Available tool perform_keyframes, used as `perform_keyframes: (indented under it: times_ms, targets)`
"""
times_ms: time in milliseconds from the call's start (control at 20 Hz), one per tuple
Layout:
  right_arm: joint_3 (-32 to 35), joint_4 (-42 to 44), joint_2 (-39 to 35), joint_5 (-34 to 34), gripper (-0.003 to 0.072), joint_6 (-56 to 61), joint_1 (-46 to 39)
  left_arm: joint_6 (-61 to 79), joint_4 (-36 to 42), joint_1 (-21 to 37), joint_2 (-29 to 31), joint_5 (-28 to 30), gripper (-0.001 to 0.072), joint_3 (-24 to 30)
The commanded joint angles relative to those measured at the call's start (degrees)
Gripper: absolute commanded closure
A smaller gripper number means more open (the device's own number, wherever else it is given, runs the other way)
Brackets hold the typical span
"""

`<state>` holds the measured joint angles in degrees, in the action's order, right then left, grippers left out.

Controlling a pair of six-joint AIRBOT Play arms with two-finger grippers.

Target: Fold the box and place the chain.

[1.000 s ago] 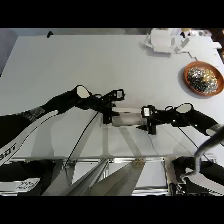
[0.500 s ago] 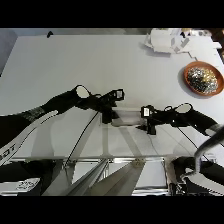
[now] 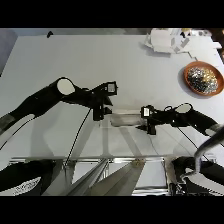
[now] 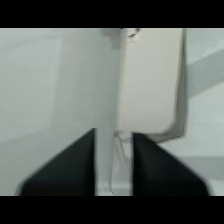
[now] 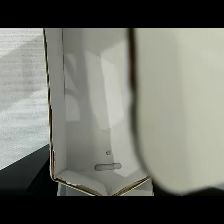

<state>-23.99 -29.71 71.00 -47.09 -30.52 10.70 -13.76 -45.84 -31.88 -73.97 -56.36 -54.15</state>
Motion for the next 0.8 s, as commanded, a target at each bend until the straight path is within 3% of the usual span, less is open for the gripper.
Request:
perform_keyframes:
  times_ms: [0,150,300,400,600,750]
  targets:
    - [0.0,0.0,0.0,0.0,0.0286,0.0,0.0,-4.8,-3.5,0.0,5.6,-6.6,0.0703,0.0]
    - [0.0,0.0,0.0,-0.1,0.0286,0.0,0.0,-4.9,-3.3,-3.3,6.2,-9.0,0.0708,0.0]
    - [0.0,0.0,0.0,-0.1,0.0286,0.0,0.0,-5.0,-3.0,-9.2,4.3,-7.2,0.0708,0.0]
    - [0.0,0.0,0.0,-0.1,0.0286,0.0,0.0,-6.5,-2.7,-12.1,2.2,0.0,0.0708,0.0]
    - [0.0,0.0,0.0,0.0,0.0286,0.0,0.0,-18.3,-2.6,-12.3,-2.4,24.4,0.0708,0.0]
    - [0.0,0.0,0.0,0.0,0.0286,0.0,0.0,-25.5,-2.6,-11.2,-6.3,31.9,0.0707,0.0]
